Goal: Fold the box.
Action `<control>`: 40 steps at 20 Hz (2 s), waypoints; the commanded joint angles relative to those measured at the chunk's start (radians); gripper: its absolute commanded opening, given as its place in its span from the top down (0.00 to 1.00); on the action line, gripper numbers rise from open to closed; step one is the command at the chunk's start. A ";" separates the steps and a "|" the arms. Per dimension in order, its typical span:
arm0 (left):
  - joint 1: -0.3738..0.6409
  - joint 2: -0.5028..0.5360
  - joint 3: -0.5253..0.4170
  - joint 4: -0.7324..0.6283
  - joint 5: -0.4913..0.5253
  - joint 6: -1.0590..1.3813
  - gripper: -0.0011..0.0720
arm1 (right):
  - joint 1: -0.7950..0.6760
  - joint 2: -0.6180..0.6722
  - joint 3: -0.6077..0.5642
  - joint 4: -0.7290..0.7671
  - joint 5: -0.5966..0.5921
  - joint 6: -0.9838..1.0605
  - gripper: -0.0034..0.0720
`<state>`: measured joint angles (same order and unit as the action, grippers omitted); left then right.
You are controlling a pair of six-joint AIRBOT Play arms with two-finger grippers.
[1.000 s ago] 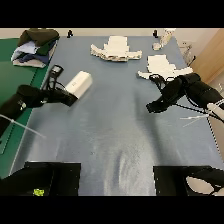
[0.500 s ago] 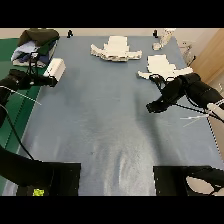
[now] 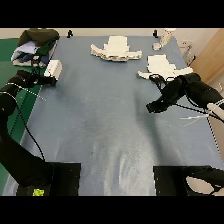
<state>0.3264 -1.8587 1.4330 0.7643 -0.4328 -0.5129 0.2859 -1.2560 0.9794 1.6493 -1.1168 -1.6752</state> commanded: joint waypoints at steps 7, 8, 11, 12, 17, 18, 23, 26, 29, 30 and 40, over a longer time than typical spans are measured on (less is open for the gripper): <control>0.003 -0.016 0.012 0.006 0.021 -0.002 0.30 | 0.000 -0.001 0.001 0.000 0.000 0.000 0.94; 0.003 -0.016 0.012 0.006 0.023 -0.002 0.29 | 0.000 -0.001 0.001 0.000 0.000 0.000 0.94; 0.004 -0.016 0.012 0.006 0.026 -0.001 0.02 | 0.000 -0.001 0.001 0.000 0.000 0.000 0.94; 0.005 -0.014 0.012 0.006 0.023 -0.002 0.02 | 0.000 -0.001 0.001 0.000 0.000 0.000 0.94; 0.032 0.072 0.012 0.016 -0.116 -0.004 0.02 | 0.000 -0.001 0.001 0.000 0.000 0.000 0.94; 0.047 0.105 0.012 0.042 -0.187 -0.005 0.02 | 0.000 -0.001 0.001 0.000 0.000 0.000 0.94; 0.111 0.297 0.013 0.155 -0.447 -0.167 0.02 | 0.000 -0.001 0.001 0.000 0.000 0.000 0.94; 0.115 0.427 0.013 0.136 -0.609 -0.275 0.36 | 0.000 -0.001 0.001 0.000 0.000 0.000 0.94; 0.076 0.549 0.014 0.090 -0.794 -0.308 0.97 | 0.000 -0.001 0.001 0.000 0.000 0.000 0.94; 0.043 0.586 0.014 0.093 -0.830 -0.339 0.97 | 0.000 -0.001 0.001 0.000 0.000 0.000 0.94; -0.595 0.697 -0.078 0.344 -0.850 -0.766 0.97 | 0.000 -0.001 0.001 0.000 0.001 0.000 0.94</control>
<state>-0.0975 -1.1690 1.4063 1.0309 -1.2915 -1.1564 0.2859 -1.2560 0.9794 1.6497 -1.1164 -1.6752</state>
